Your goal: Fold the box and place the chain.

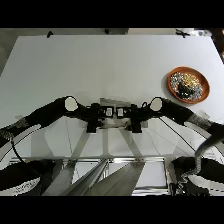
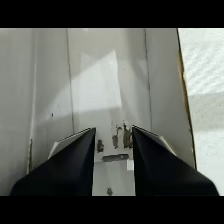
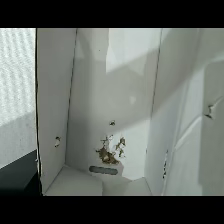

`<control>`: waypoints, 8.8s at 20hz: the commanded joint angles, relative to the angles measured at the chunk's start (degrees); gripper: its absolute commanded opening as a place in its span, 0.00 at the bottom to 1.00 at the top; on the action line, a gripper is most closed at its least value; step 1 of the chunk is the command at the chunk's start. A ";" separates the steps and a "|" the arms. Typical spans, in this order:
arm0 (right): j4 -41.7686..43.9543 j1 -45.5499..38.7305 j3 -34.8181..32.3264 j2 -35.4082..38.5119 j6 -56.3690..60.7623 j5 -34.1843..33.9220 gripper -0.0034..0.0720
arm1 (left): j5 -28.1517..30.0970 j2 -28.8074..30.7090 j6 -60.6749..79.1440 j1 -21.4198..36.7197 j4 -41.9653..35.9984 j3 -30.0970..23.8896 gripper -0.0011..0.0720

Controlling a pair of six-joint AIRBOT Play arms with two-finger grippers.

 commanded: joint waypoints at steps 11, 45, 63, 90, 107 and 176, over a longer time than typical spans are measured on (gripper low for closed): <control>0.11 0.04 -0.02 0.02 0.11 -0.07 0.77 | -16.46 16.52 -36.13 12.00 9.07 -2.38 0.02; 0.11 0.04 -0.02 0.02 0.11 -0.07 0.77 | -2.73 10.56 -63.32 16.63 -7.13 -13.57 0.03; 0.11 0.04 -0.02 0.02 0.11 -0.07 0.77 | -2.97 13.22 -57.11 12.33 -15.87 -12.31 0.33; 0.11 0.04 -0.02 0.02 0.11 -0.07 0.77 | -5.92 15.26 -59.45 14.99 -16.57 -12.31 0.31; 0.11 0.04 -0.02 0.02 0.11 -0.07 0.77 | 3.06 15.08 -78.29 5.75 -4.26 -11.13 0.62; 0.11 0.04 -0.02 0.02 0.11 -0.11 0.77 | -14.49 -3.76 -145.55 -14.75 33.73 11.85 0.62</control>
